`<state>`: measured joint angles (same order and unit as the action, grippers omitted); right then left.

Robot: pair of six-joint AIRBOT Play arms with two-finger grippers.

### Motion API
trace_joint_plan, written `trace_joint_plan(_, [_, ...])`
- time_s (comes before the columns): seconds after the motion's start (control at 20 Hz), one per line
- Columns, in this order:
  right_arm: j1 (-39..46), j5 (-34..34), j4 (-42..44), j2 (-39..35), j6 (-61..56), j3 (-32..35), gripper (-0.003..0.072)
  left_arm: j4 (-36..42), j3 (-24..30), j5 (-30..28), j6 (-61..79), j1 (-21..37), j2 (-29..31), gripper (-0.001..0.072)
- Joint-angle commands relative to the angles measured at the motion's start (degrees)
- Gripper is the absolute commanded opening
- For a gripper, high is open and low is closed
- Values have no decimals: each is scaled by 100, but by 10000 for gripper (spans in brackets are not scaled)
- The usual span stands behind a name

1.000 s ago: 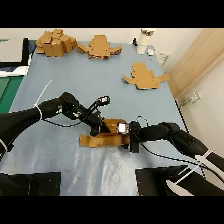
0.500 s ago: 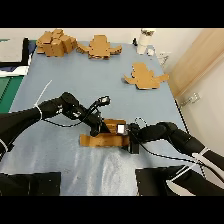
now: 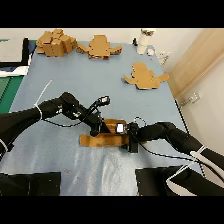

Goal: Fold the box.

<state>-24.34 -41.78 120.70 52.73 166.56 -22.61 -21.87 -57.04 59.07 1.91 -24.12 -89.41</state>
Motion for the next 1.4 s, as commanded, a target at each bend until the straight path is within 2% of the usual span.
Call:
trace_joint_plan(0.0, [-2, 138, 2, 7, 0, -4, 708, -2, -2, 0, 0, 4, 0, 12])
trace_joint_plan(0.55, [-2, 122, 15, 70, 0, -4, 696, 0, -2, 0, 0, 4, 0, 12])
trace_joint_plan(0.6, [-2, 120, 13, 74, 0, -4, 682, -2, -2, 0, 0, 4, 0, 12])
trace_joint_plan(0.65, [-2, 98, 15, 76, 0, -4, 608, -2, -2, 0, 0, 4, 0, 12])
trace_joint_plan(0.7, [-4, 79, 15, 76, 0, -4, 565, -2, -2, 0, 0, 4, 0, 12])
trace_joint_plan(1.35, [-44, 52, -26, 76, 0, -4, 552, -2, -2, 0, 0, 4, 0, 12])
